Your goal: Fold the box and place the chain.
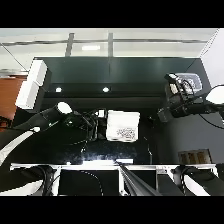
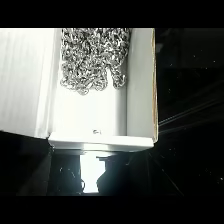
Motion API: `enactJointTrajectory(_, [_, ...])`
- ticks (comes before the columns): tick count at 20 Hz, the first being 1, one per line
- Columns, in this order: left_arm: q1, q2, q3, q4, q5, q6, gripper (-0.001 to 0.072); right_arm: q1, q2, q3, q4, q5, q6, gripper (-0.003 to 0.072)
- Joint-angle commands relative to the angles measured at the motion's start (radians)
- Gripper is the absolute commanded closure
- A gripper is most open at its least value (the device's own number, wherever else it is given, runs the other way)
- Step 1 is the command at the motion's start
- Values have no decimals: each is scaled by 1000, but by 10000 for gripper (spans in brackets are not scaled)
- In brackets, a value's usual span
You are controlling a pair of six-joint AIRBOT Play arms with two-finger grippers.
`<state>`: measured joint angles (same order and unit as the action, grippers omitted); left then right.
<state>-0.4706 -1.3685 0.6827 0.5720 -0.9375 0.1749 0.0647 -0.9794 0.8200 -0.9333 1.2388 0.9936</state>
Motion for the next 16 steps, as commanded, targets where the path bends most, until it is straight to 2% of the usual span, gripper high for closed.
enactJointTrajectory(1, [7,-1,25,57,-14,-96,4,-61,0,0,-26,18,10,147])
enactJointTrajectory(8, [13,-3,34,41,-39,-71,4,-65,0,0,-21,17,10,148])
enactJointTrajectory(12, [4,-16,34,-16,-27,-17,4,-65,0,0,-21,17,10,148])
enactJointTrajectory(16, [-2,-34,34,-19,-12,-18,4,-65,0,0,-16,19,10,147])
